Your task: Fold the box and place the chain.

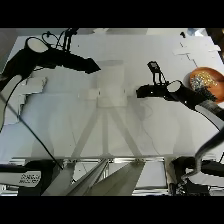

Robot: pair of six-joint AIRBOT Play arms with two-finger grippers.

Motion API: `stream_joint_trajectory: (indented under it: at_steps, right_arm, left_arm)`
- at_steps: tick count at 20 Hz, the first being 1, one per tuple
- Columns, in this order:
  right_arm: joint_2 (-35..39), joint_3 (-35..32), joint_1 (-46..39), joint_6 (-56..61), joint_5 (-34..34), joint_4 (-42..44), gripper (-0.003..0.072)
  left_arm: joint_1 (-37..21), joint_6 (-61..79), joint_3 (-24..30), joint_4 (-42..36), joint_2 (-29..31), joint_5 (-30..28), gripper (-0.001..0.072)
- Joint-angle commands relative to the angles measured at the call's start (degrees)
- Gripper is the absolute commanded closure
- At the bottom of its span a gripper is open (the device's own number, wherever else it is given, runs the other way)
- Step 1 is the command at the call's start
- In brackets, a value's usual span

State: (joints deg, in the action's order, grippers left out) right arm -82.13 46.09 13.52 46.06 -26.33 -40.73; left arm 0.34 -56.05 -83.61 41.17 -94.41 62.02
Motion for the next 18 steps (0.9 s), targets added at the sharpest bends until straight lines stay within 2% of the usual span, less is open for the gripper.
stream_joint_trajectory:
  at_steps: [1,2,4,6,9,14,18]
  right_arm:
    - [-0.02,-0.02,0.04,0.0,0.0,0.0,0.0681]
    - [-0.02,-0.02,0.04,0.0,0.0,0.0,0.0681]
    - [-0.02,-0.02,0.04,0.0,0.0,0.0,0.0681]
    - [-0.02,-0.02,0.04,0.0,0.0,0.0,0.0681]
    - [-0.02,-0.02,0.04,0.0,0.0,0.0,0.0681]
    - [-0.02,-0.02,0.04,0.0,0.0,0.0,0.0681]
    - [-0.02,-0.02,0.04,0.0,0.0,0.0,0.0681]
  left_arm:
    - [-3.28,-3.82,-8.37,0.55,-9.84,5.92,0.01]
    - [-3.65,-4.46,-10.08,1.99,-11.72,7.13,0.0046]
    - [-3.48,-4.31,-13.09,5.64,-15.08,10.36,0.0042]
    - [-2.64,-1.92,-14.36,6.05,-17.14,12.68,0.0043]
    - [-1.01,1.18,-14.43,6.08,-18.27,12.07,0.0043]
    - [0.94,1.84,-14.45,5.99,-19.1,7.3,0.0043]
    - [2.01,3.76,-14.47,4.85,-19.21,6.82,0.0043]
